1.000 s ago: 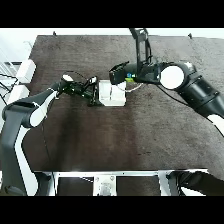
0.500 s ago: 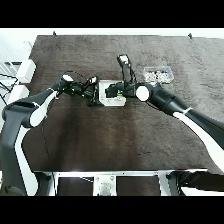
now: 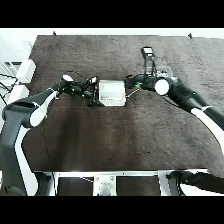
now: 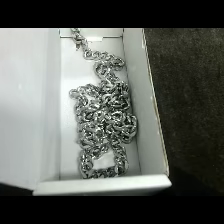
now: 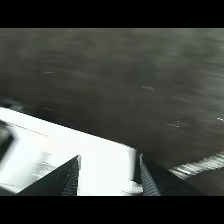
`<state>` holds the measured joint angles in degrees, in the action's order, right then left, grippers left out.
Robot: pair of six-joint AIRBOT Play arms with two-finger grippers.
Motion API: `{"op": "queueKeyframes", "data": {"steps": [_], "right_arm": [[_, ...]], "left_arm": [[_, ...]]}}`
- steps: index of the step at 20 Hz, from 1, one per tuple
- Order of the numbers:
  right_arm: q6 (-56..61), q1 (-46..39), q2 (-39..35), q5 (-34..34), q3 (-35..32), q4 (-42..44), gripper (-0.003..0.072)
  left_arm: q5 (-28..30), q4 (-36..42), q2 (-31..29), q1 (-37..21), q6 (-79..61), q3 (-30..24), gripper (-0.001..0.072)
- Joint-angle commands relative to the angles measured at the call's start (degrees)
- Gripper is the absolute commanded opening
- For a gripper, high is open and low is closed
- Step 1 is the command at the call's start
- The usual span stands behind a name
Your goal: Fold the box and place the chain.
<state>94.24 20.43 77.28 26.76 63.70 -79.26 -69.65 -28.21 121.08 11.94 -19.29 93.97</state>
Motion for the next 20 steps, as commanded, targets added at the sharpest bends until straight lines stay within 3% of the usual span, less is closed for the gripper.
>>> {"op": "queueKeyframes", "data": {"steps": [1, 5, 9, 13, 15, 16, 17, 20], "right_arm": [[3.15, -8.17, -1.6, 0.24, -3.89, -3.04, 0.0434], [5.42, -15.96, 7.45, -10.84, -5.53, 1.57, 0.0451], [5.38, -15.91, 20.17, -10.84, 3.26, 2.56, 0.0466], [4.11, -15.15, 27.04, -9.2, 11.28, 6.97, 0.0463], [2.08, -14.99, 29.07, -9.2, 13.42, 8.46, 0.0361], [1.03, -14.95, 29.35, -9.18, 14.05, 8.33, 0.024], [-0.22, -14.91, 28.81, -8.92, 14.27, 8.37, 0.0016], [-3.21, -13.94, 21.29, -4.11, 14.27, 8.11, 0.0009]], "left_arm": [[0.0, -0.02, 0.0, 0.02, -0.02, 0.04, 0.0457], [0.0, -0.02, 0.0, 0.02, -0.02, 0.04, 0.0457], [0.02, -0.02, 0.0, 0.02, -0.02, 0.04, 0.0457], [0.02, -0.02, 0.0, 0.02, -0.02, 0.04, 0.0457], [0.02, -0.02, 0.0, 0.02, -0.02, 0.04, 0.0458], [0.02, -0.02, 0.0, 0.02, -0.02, 0.04, 0.0457], [0.02, -0.02, 0.0, 0.02, -0.02, 0.04, 0.0458], [0.0, -0.04, 0.0, 0.02, -0.02, 0.04, 0.0457]]}}
